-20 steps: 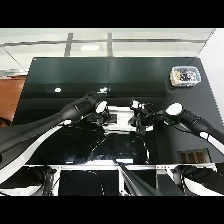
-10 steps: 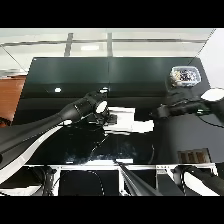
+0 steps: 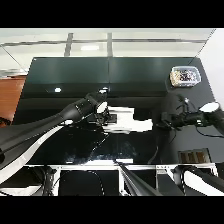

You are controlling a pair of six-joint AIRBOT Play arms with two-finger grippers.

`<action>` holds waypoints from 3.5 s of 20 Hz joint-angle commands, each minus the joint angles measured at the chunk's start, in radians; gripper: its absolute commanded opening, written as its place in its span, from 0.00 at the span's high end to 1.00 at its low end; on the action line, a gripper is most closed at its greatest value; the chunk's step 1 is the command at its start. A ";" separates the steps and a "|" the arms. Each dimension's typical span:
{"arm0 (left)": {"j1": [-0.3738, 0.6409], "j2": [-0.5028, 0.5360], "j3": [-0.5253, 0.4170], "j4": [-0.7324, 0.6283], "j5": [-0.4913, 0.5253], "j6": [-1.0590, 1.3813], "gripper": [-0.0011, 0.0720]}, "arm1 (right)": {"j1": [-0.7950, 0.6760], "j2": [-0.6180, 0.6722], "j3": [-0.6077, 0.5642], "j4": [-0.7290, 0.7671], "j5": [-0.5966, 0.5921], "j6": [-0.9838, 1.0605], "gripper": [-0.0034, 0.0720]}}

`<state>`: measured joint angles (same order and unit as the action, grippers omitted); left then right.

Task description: Fold the box and place the chain.

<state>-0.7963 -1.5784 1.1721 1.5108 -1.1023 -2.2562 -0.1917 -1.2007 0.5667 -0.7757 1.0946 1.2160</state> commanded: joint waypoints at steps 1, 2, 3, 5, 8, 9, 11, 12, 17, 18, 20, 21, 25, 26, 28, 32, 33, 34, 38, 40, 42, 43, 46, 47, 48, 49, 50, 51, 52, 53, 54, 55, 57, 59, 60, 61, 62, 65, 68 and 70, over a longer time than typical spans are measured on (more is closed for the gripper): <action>0.001 0.000 0.000 -0.001 -0.005 -0.003 0.95 | 0.154 -0.062 -0.016 0.039 -0.118 0.021 0.93; 0.001 0.000 0.000 -0.001 -0.007 -0.003 0.95 | 0.190 -0.066 -0.016 0.089 -0.139 -0.007 0.93; 0.001 0.000 0.000 -0.001 -0.008 -0.002 0.95 | 0.212 -0.066 -0.014 0.150 -0.135 -0.066 0.93; 0.001 0.000 0.000 -0.001 -0.010 -0.002 0.95 | 0.231 -0.066 0.001 0.243 -0.105 -0.150 0.93; 0.001 0.000 0.000 -0.002 -0.010 -0.002 0.95 | 0.231 -0.066 0.060 0.255 -0.034 -0.159 0.93; 0.001 0.000 0.000 -0.003 -0.010 -0.003 0.95 | 0.232 -0.066 0.075 0.257 -0.002 -0.158 0.71; 0.001 0.000 0.000 -0.004 -0.010 -0.002 0.95 | 0.236 -0.066 0.084 0.290 0.043 -0.159 0.17; 0.001 0.000 0.000 -0.004 -0.010 -0.003 0.95 | 0.241 -0.066 0.084 0.306 0.056 -0.159 0.17; 0.001 0.000 0.000 -0.005 -0.010 -0.002 0.95 | 0.334 -0.066 0.116 0.302 0.008 -0.146 0.31; 0.001 0.000 0.000 -0.004 -0.010 -0.002 0.95 | 0.357 -0.066 0.125 0.297 -0.003 -0.119 0.33; 0.001 0.000 0.000 -0.004 -0.011 -0.002 0.95 | 0.401 -0.066 0.153 0.221 -0.018 -0.044 0.33; 0.001 0.000 0.000 -0.004 -0.010 -0.003 0.95 | 0.425 -0.066 0.170 0.166 -0.025 0.008 0.33; 0.001 0.000 0.000 -0.004 -0.010 -0.002 0.95 | 0.498 -0.066 0.234 0.024 -0.047 0.150 0.33; 0.001 0.000 0.000 -0.004 -0.011 -0.003 0.95 | 0.518 -0.066 0.251 -0.014 -0.049 0.185 0.33; 0.001 0.000 0.000 -0.004 -0.012 -0.002 0.95 | 0.553 -0.066 0.277 -0.088 -0.051 0.258 0.47; 0.001 0.000 0.000 -0.004 -0.027 -0.002 0.95 | 0.606 -0.066 0.297 -0.173 -0.068 0.356 0.48; 0.001 0.000 0.000 -0.004 -0.029 -0.002 0.95 | 0.615 -0.068 0.300 -0.185 -0.071 0.379 0.49; 0.001 0.000 0.000 -0.004 -0.029 -0.002 0.95 | 0.622 -0.068 0.304 -0.201 -0.073 0.406 0.55; 0.001 0.000 0.000 -0.004 -0.029 -0.002 0.95 | 0.661 -0.070 0.307 -0.264 -0.098 0.476 0.62; 0.001 0.000 0.000 -0.003 -0.029 -0.002 0.95 | 0.694 -0.076 0.307 -0.307 -0.112 0.521 0.62; 0.001 0.000 0.000 -0.003 -0.027 -0.002 0.95 | 0.719 -0.081 0.310 -0.351 -0.121 0.574 0.62; 0.001 0.000 0.000 -0.003 -0.028 -0.002 0.95 | 0.731 -0.084 0.317 -0.377 -0.123 0.594 0.62; 0.001 0.000 0.000 -0.003 -0.028 -0.002 0.95 | 0.768 -0.103 0.359 -0.468 -0.112 0.678 0.62; 0.001 0.000 0.000 -0.003 -0.028 -0.002 0.95 | 0.780 -0.119 0.376 -0.494 -0.097 0.707 0.62; 0.001 0.000 0.000 -0.003 -0.028 -0.002 0.95 | 0.798 -0.140 0.397 -0.520 -0.071 0.740 0.62; 0.001 0.000 0.000 -0.002 -0.028 -0.002 0.95 | 0.817 -0.162 0.420 -0.549 -0.047 0.763 0.62; 0.001 0.000 0.000 -0.002 -0.028 -0.002 0.95 | 0.841 -0.188 0.448 -0.597 -0.014 0.797 0.62; 0.001 0.000 0.000 -0.001 -0.028 -0.003 0.95 | 0.862 -0.210 0.473 -0.661 0.018 0.843 0.62; 0.001 0.000 0.000 -0.001 -0.028 -0.002 0.95 | 0.880 -0.230 0.491 -0.722 0.053 0.909 0.62; 0.001 0.000 0.000 -0.002 -0.028 -0.002 0.95 | 0.889 -0.239 0.495 -0.733 0.061 0.947 0.62; 0.001 0.000 0.000 -0.002 -0.029 -0.002 0.95 | 0.892 -0.243 0.495 -0.727 0.058 0.963 0.62; 0.001 0.000 0.000 -0.002 -0.029 -0.003 0.95 | 0.892 -0.244 0.495 -0.726 0.055 0.983 0.62; 0.001 0.000 0.000 -0.002 -0.029 -0.002 0.95 | 0.892 -0.247 0.495 -0.724 0.054 1.013 0.62; 0.001 0.000 0.000 -0.002 -0.029 -0.003 0.95 | 0.892 -0.252 0.495 -0.708 0.052 1.030 0.62; 0.001 0.000 0.000 -0.002 -0.029 -0.002 0.95 | 0.892 -0.256 0.495 -0.697 0.050 1.031 0.62; 0.001 0.000 0.000 -0.001 -0.029 -0.002 0.95 | 0.892 -0.262 0.495 -0.690 0.050 1.032 0.62; 0.001 0.000 0.000 -0.002 -0.029 -0.003 0.95 | 0.892 -0.269 0.495 -0.678 0.050 1.032 0.65; 0.001 0.000 0.000 -0.002 -0.029 -0.002 0.95 | 0.892 -0.282 0.495 -0.665 0.049 1.033 0.93; 0.001 0.000 0.000 -0.002 -0.029 -0.003 0.95 | 0.892 -0.281 0.495 -0.663 0.051 1.033 0.93; 0.001 0.000 0.000 -0.002 -0.029 -0.003 0.95 | 0.892 -0.281 0.495 -0.654 0.050 1.033 0.72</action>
<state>-0.7963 -1.5784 1.1721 1.5105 -1.1309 -2.2570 0.6991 -1.4818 1.0599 -1.4441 1.1427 2.2444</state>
